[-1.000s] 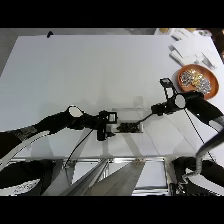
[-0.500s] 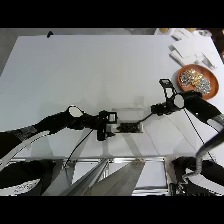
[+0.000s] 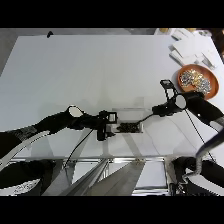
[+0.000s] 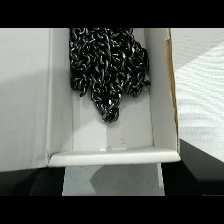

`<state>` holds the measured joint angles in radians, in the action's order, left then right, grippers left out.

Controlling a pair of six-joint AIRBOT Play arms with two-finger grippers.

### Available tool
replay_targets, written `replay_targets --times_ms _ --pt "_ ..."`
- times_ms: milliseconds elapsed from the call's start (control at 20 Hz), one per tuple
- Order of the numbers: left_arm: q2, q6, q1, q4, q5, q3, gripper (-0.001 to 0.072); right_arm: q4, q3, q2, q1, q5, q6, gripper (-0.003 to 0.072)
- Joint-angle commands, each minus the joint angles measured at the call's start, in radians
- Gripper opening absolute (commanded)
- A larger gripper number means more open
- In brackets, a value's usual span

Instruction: Fold the box and place the chain.

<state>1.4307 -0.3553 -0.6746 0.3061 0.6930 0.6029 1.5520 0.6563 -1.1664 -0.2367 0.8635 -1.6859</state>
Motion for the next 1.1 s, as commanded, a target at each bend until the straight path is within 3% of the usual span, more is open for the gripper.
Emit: replay_targets --times_ms 0,300,500,650,800,1050 --pt "0.0 0.0 0.0 0.0 -0.001 0.0 0.0135 -0.021 0.001 0.108 -0.001 0.055 0.019 0.0019" --pt "0.0 0.0 0.0 0.0 0.0 0.0 0.0135 -0.232 0.001 0.42 -0.001 0.208 0.168 0.0019" --pt "0.0 0.0 0.0 0.0 0.0 0.0 0.0135 -0.453 0.001 0.568 -0.001 0.296 0.282 0.002" --pt "0.0 0.0 0.0 0.0 0.0 0.0 0.0135 -0.66 0.001 0.597 -0.001 0.353 0.372 0.002" --pt "0.0 0.0 0.0 0.0 0.0 0.0 0.0135 -0.834 0.001 0.597 -0.034 0.338 0.462 0.002" --pt "0.0 0.0 0.0 0.0 0.0 0.0 0.0135 -0.88 0.001 0.597 -0.192 0.204 0.525 0.002"
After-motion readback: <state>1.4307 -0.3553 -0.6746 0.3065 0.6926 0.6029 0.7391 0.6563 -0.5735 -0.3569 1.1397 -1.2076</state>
